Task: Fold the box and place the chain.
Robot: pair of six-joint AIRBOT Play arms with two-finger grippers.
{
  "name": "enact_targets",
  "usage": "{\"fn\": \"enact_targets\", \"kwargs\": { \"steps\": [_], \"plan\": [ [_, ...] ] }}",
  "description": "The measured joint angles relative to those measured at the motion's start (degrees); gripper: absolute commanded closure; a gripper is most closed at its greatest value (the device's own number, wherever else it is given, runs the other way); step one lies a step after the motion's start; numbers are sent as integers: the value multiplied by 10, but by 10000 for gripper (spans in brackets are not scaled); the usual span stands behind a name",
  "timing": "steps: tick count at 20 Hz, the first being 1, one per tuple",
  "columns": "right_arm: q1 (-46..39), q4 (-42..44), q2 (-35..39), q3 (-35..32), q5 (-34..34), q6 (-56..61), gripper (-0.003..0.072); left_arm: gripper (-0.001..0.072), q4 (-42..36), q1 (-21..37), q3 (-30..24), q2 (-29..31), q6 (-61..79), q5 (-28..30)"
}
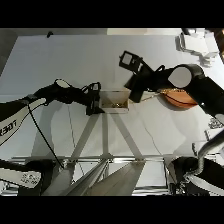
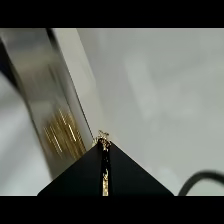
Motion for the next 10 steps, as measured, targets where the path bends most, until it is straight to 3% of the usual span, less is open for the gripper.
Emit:
{"fn": "enact_targets", "kwargs": {
  "steps": [6, 10],
  "plan": [
    [31, 207, 12, 7, -90, 13, 679, 523, 0, 0, 0, 0, 0, 0],
    [35, 238, 13, 8, -111, 17, 679, 523, 0, 0, 0, 0, 0, 0]
  ]
}}
